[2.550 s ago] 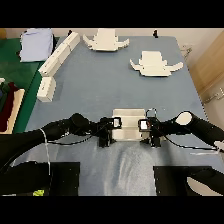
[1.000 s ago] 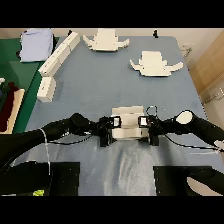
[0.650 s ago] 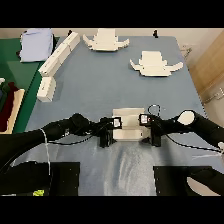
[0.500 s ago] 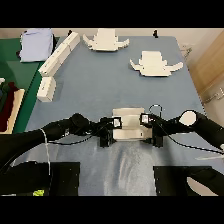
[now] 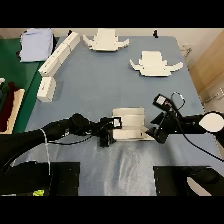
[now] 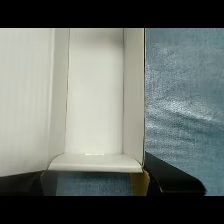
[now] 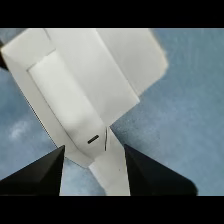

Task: Fold the box.

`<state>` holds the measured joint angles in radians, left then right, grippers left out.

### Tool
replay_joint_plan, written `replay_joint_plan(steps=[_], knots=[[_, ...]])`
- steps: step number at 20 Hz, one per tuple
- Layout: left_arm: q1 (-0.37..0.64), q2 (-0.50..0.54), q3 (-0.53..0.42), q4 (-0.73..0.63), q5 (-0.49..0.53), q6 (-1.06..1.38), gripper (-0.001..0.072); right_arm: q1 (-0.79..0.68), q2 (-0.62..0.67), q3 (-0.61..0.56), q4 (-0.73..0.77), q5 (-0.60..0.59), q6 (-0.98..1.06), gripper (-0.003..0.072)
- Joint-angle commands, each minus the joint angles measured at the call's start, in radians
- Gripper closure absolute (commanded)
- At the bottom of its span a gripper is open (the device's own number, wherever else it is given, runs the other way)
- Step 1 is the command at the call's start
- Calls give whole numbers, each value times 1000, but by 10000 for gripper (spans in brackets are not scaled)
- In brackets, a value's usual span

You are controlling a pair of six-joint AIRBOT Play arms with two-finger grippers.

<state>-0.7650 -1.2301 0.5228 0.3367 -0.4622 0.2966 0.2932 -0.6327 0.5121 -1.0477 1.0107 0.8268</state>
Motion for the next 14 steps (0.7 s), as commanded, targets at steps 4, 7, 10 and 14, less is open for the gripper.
replay_joint_plan(steps=[4, 7, 10, 14], knots=[[0, 0, 0, 0, -1, 1, 194, 0, 66, 5, 28, 27, 788, 244], [0, 0, 0, 0, -1, 2, 194, 0, 61, 5, 109, -55, 789, 245], [0, 0, 0, 0, -1, 2, 194, 0, 34, 5, 241, -106, 788, 364], [0, 0, 0, 0, -1, 2, 193, 2, -103, 7, 565, -105, 605, 576]])
